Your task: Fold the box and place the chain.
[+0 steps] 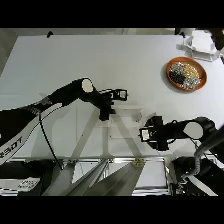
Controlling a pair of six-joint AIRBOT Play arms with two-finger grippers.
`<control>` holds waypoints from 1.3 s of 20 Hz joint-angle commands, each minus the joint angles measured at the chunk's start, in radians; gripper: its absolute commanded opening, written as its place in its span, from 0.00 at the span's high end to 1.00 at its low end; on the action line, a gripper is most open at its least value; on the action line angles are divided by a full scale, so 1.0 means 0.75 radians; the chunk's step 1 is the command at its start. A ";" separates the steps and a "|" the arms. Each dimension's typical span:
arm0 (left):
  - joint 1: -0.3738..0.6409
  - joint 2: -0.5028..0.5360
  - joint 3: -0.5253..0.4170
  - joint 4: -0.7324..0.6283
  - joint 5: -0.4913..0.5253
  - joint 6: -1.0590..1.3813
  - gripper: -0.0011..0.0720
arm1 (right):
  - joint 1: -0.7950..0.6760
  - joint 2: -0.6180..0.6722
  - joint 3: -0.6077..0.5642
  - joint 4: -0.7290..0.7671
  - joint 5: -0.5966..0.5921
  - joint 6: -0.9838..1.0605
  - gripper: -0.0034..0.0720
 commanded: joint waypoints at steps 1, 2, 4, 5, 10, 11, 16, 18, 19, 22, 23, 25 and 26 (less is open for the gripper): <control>-0.001 0.001 -0.001 0.001 0.001 0.000 0.97 | 0.049 -0.032 -0.070 -0.038 -0.181 -0.009 0.03; -0.001 0.001 -0.001 0.001 0.001 0.000 0.97 | 0.050 -0.032 -0.108 -0.034 -0.237 -0.009 0.03; -0.001 0.001 -0.001 0.001 0.001 0.000 0.97 | 0.050 -0.032 -0.181 -0.017 -0.320 -0.009 0.03; -0.001 0.001 -0.001 0.001 0.001 -0.001 0.97 | 0.050 -0.032 -0.208 -0.003 -0.343 -0.009 0.03; -0.001 0.001 -0.001 0.001 0.001 0.000 0.97 | 0.050 -0.032 -0.234 0.117 -0.502 -0.009 0.05; -0.001 0.001 -0.001 0.001 0.001 0.000 0.97 | 0.050 -0.032 -0.234 0.143 -0.525 -0.009 0.05; -0.001 0.001 -0.001 0.001 0.001 0.000 0.97 | 0.050 -0.031 -0.234 0.172 -0.545 -0.009 0.05; -0.001 0.001 -0.001 0.001 0.001 0.000 0.97 | 0.050 -0.029 -0.234 0.176 -0.547 -0.009 0.05; -0.001 0.001 -0.001 0.001 0.001 0.000 0.97 | 0.049 -0.029 -0.234 0.177 -0.551 -0.009 0.05; -0.001 0.001 -0.001 0.001 0.001 0.000 0.97 | 0.050 -0.029 -0.234 0.197 -0.553 -0.009 0.05; -0.001 0.001 -0.001 0.001 0.001 -0.001 0.97 | 0.050 -0.029 -0.234 0.206 -0.553 -0.009 0.05; -0.001 0.001 -0.001 0.001 0.001 0.000 0.97 | 0.050 -0.029 -0.234 0.220 -0.553 -0.008 0.05; -0.001 0.001 -0.001 0.001 0.001 0.000 0.97 | 0.055 -0.029 -0.234 0.241 -0.555 -0.009 0.05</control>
